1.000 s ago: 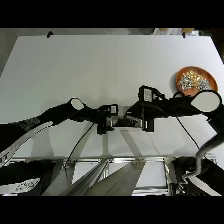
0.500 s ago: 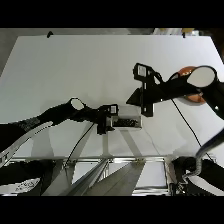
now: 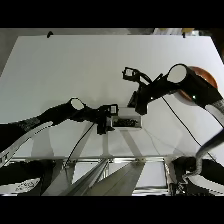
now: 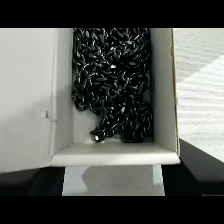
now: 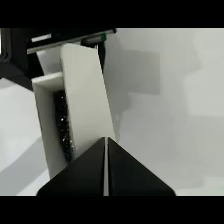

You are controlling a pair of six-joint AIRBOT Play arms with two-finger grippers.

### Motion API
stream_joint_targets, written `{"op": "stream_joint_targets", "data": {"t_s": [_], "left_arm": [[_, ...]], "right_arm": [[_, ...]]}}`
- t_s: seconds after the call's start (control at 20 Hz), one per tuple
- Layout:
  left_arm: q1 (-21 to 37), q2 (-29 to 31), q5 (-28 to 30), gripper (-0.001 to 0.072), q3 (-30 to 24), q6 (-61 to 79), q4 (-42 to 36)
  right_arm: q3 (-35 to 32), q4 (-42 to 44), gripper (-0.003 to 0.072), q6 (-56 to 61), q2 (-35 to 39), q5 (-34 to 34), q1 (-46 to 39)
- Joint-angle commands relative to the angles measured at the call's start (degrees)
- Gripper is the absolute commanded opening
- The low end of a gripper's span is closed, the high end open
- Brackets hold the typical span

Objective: Fold the box and place the chain.

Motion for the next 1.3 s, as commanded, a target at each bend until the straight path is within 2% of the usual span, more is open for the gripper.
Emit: {"op": "stream_joint_targets", "data": {"t_s": [0.0, 0.1, 0.4, 0.55, 0.65, 0.75, 0.85, 0.9, 1.0, 1.25], "left_arm": [[0.00, 0.00, 0.00, 0.0362, -0.02, 0.00, 0.00], [0.00, 0.00, 0.00, 0.0362, -0.02, 0.00, 0.00], [0.00, 0.00, 0.00, 0.0362, -0.02, 0.00, 0.00], [-0.02, 0.00, -0.02, 0.0362, -0.02, 0.00, 0.00], [0.00, 0.00, -0.17, 0.0362, -0.02, 0.00, 0.00], [0.00, 0.00, -0.42, 0.0362, -0.02, 0.00, 0.00], [0.00, 0.00, -0.39, 0.0362, -0.02, 0.00, 0.00], [0.00, 0.00, -0.42, 0.0362, -0.02, 0.00, 0.00], [0.00, 0.00, -0.39, 0.0362, -0.02, 0.00, 0.00], [0.00, 0.00, -0.39, 0.0362, -0.02, 0.00, 0.00]], "right_arm": [[-2.73, -1.05, 0.0117, -0.11, -0.15, 1.51, 2.49], [-3.41, -2.40, 0.0208, -0.35, 1.09, 1.27, 5.03], [-3.65, -9.51, 0.0212, -3.06, 2.58, -0.72, 11.04], [-3.65, -11.43, 0.0261, -2.86, 2.73, -2.78, 12.37], [-3.65, -12.33, 0.0261, -2.86, 2.73, -3.93, 12.98], [-3.65, -12.76, 0.0245, -2.84, 2.73, -4.81, 13.29], [-3.65, -12.83, 0.0156, -2.84, 2.73, -4.92, 13.27], [-3.65, -12.85, 0.0152, -2.78, 2.75, -4.90, 13.27], [-3.65, -12.85, 0.0096, -2.64, 2.73, -4.85, 13.27], [-4.04, -12.74, 0.0096, -2.64, 2.73, -5.44, 13.27]]}}
